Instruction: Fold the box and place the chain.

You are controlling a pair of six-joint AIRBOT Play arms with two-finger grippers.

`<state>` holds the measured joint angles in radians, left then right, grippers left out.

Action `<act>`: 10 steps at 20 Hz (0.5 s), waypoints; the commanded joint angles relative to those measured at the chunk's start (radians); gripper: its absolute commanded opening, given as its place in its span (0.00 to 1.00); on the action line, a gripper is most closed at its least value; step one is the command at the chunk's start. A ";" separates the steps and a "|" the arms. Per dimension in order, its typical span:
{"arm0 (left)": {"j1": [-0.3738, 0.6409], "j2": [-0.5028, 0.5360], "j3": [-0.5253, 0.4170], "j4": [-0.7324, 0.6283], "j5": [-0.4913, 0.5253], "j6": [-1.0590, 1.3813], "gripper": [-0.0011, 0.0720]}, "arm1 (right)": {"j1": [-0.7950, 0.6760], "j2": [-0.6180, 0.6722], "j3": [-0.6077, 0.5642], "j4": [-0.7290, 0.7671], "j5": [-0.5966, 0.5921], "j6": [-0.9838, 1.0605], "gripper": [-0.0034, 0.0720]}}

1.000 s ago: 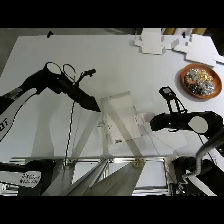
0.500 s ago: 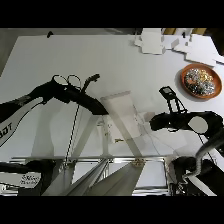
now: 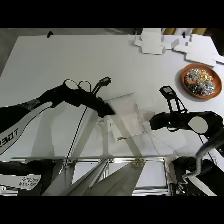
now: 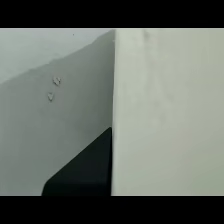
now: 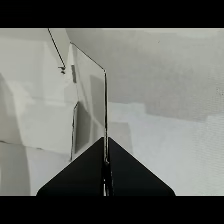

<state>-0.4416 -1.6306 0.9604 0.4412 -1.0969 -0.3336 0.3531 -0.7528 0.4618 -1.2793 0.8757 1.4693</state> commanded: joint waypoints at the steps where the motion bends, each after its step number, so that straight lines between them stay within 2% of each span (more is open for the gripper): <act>1: -0.006 0.003 0.000 0.000 0.016 0.148 0.01 | 0.001 0.001 0.000 0.001 0.001 0.000 0.07; 2: -0.008 0.008 0.000 0.000 0.017 0.213 0.01 | 0.001 0.001 0.001 0.001 0.001 0.000 0.07; 3: -0.011 0.019 0.000 0.000 0.016 0.314 0.01 | 0.001 0.001 0.005 0.001 0.003 0.000 0.13; 5: -0.027 0.047 0.000 0.011 0.034 0.447 0.01 | 0.001 0.003 0.029 0.001 0.018 -0.003 0.40; 6: -0.039 0.058 0.000 0.032 0.051 0.475 0.01 | 0.001 0.007 0.044 0.000 0.024 -0.004 0.50; 8: -0.069 0.065 0.000 0.106 0.082 0.494 0.01 | 0.001 0.028 0.071 -0.004 0.028 -0.014 0.60; 10: -0.105 0.060 0.000 0.188 0.111 0.483 0.01 | 0.001 0.061 0.081 -0.008 0.029 -0.038 0.60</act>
